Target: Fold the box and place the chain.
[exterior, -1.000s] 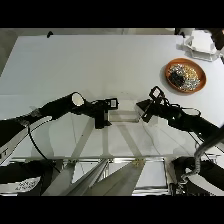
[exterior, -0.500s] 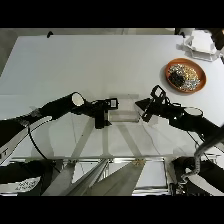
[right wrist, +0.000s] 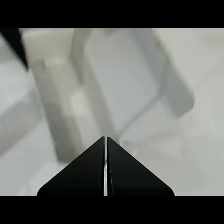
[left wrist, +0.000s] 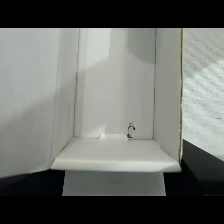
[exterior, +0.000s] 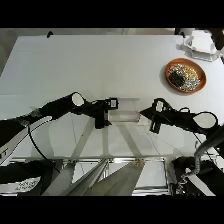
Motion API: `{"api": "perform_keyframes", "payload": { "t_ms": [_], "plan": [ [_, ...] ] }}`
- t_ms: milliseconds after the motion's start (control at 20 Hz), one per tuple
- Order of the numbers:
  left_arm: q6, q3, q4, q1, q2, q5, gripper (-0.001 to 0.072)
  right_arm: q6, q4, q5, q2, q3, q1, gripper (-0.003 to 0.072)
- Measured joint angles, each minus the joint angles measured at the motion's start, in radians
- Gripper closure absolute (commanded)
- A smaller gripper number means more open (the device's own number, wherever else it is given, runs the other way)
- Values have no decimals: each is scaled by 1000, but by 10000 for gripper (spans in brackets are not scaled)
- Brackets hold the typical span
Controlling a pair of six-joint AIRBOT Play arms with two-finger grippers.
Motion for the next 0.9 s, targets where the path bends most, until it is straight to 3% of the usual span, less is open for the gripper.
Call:
{"api": "perform_keyframes", "payload": {
  "t_ms": [100, 250, 300, 900],
  "plan": [
    [0, 0, 0, 0, 0, 0, 437, 111, -195, 10, 37, 0, 0, 663],
    [0, 0, 0, 0, 0, 0, 437, 163, -340, 11, 49, 0, 0, 414],
    [0, 0, 0, 0, 0, 0, 437, 150, -343, -2, 35, 0, 0, 386],
    [1, 0, 0, 0, 0, 0, 437, -275, -61, -10, -264, 0, 0, 400]
  ]
}}
